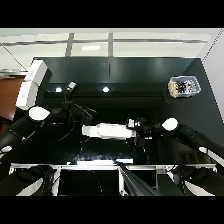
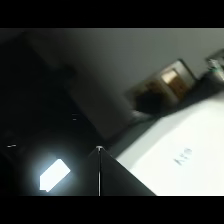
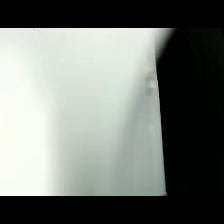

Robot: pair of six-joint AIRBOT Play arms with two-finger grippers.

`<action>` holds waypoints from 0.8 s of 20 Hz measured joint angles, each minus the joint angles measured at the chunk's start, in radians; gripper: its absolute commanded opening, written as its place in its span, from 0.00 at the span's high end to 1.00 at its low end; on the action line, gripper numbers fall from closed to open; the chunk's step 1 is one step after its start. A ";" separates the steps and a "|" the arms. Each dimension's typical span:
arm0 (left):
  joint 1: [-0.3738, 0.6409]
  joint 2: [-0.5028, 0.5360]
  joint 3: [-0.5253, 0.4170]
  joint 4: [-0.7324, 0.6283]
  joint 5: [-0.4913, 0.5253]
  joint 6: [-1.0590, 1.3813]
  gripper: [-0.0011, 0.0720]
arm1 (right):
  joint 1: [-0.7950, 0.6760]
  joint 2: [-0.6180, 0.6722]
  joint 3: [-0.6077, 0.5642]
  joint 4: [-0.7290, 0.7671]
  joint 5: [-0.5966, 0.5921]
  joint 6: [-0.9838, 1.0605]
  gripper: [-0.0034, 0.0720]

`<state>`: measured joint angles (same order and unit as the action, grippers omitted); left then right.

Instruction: Fold the box and place the chain.

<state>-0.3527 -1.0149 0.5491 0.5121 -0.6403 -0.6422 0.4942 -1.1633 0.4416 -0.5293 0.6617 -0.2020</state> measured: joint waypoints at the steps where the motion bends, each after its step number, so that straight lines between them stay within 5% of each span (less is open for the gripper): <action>1: 0.019 0.000 0.001 0.006 -0.008 0.000 0.95 | 0.000 0.000 0.000 0.000 0.000 0.000 0.26; 6: 0.093 0.001 0.002 0.103 -0.095 -0.001 0.95 | 0.000 0.000 0.000 0.000 0.000 0.000 0.26; 12: 0.126 -0.013 -0.011 0.024 -0.478 0.114 0.95 | 0.000 0.000 0.000 0.000 0.000 0.000 0.26; 16: 0.005 -0.028 -0.021 -0.196 -0.378 0.236 0.95 | 0.000 0.000 0.000 0.000 0.000 0.000 0.26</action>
<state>-0.3477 -1.0431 0.5282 0.3161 -1.0183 -0.4065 0.4942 -1.1633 0.4416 -0.5297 0.6621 -0.2016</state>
